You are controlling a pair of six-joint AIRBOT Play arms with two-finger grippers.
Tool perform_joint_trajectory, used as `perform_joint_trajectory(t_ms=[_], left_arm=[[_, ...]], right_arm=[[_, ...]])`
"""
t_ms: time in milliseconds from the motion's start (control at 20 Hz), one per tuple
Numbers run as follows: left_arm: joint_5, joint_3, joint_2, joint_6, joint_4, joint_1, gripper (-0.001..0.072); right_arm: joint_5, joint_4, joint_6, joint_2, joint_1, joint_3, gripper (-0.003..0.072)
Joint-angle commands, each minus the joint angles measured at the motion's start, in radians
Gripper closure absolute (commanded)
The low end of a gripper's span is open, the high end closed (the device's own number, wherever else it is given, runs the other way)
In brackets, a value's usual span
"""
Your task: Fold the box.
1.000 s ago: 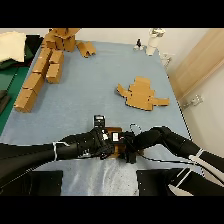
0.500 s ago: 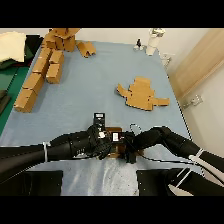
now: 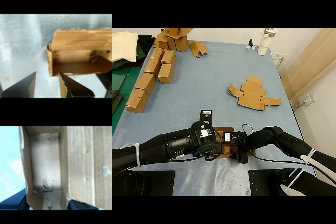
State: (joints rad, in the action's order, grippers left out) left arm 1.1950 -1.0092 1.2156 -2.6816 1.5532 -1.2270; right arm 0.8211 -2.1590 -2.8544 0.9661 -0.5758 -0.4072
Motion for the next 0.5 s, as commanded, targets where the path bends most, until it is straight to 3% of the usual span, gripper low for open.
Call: perform_joint_trajectory(t_ms=[0, 150, 450], left_arm=[[0.007, 0.0, -0.026, 0.017, 0.043, 0.001, 0.0279], [-0.075, 0.002, -0.008, 0.06, 0.048, 0.018, 0.0279], [-0.105, 0.003, 0.027, 0.137, 0.014, 0.055, 0.0279]], right_arm=[[0.0, 0.001, 0.0, 0.0, 0.0, -0.001, 0.0188], [0.0, 0.001, 0.0, 0.0, 0.0, -0.001, 0.0188], [0.0, 0.001, 0.0, 0.0, 0.0, -0.001, 0.0188]])
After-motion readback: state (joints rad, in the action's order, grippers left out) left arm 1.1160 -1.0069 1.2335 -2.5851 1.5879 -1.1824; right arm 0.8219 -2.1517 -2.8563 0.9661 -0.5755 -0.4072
